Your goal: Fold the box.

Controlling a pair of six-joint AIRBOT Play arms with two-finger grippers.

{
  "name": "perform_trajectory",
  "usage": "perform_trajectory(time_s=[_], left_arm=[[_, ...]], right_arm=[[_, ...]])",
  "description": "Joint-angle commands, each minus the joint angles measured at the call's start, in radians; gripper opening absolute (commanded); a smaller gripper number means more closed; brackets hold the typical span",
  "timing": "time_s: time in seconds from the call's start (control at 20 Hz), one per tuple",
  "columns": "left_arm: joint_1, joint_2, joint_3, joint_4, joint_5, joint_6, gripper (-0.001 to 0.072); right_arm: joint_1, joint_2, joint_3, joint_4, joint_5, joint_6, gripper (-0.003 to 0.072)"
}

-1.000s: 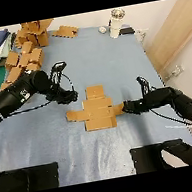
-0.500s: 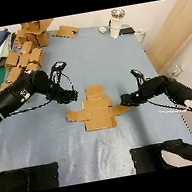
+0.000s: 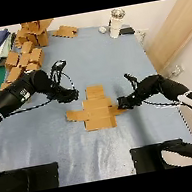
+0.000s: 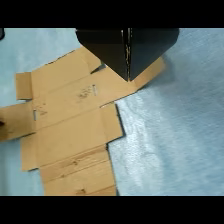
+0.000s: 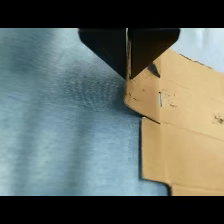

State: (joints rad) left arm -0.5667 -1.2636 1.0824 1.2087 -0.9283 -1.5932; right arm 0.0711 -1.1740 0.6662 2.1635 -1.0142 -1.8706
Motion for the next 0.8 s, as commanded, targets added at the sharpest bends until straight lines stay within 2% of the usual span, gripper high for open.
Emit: perform_trajectory(time_s=[0.0, 0.05, 0.25, 0.4, 0.5, 0.65, 0.75], left_arm=[[0.024, 0.0, 0.034, -0.074, -0.061, 0.067, 0.0455], [0.043, 0.0, 0.047, -0.097, -0.089, 0.068, 0.0544], [0.14, 0.0, 0.034, -0.156, -0.227, 0.122, 0.0545], [0.235, 0.0, -0.034, -0.36, -0.249, 0.225, 0.0545], [0.289, 0.0, -0.098, -0.447, -0.254, 0.245, 0.0545], [0.334, -0.001, -0.187, -0.446, -0.272, 0.243, 0.0545], [0.333, -0.004, -0.243, -0.474, -0.243, 0.271, 0.0545]], right_arm=[[0.029, -0.003, -0.003, 0.094, -0.011, -0.116, 0.0003], [0.053, 0.0, -0.013, 0.138, 0.01, -0.155, 0.0003], [0.21, 0.135, -0.149, 0.208, 0.175, -0.263, 0.0002], [0.321, 0.302, -0.268, 0.191, 0.26, -0.276, 0.0002], [0.349, 0.385, -0.317, 0.165, 0.28, -0.233, 0.0002], [0.349, 0.451, -0.34, 0.138, 0.28, -0.213, 0.0002], [0.349, 0.467, -0.34, 0.138, 0.279, -0.214, 0.0002]])
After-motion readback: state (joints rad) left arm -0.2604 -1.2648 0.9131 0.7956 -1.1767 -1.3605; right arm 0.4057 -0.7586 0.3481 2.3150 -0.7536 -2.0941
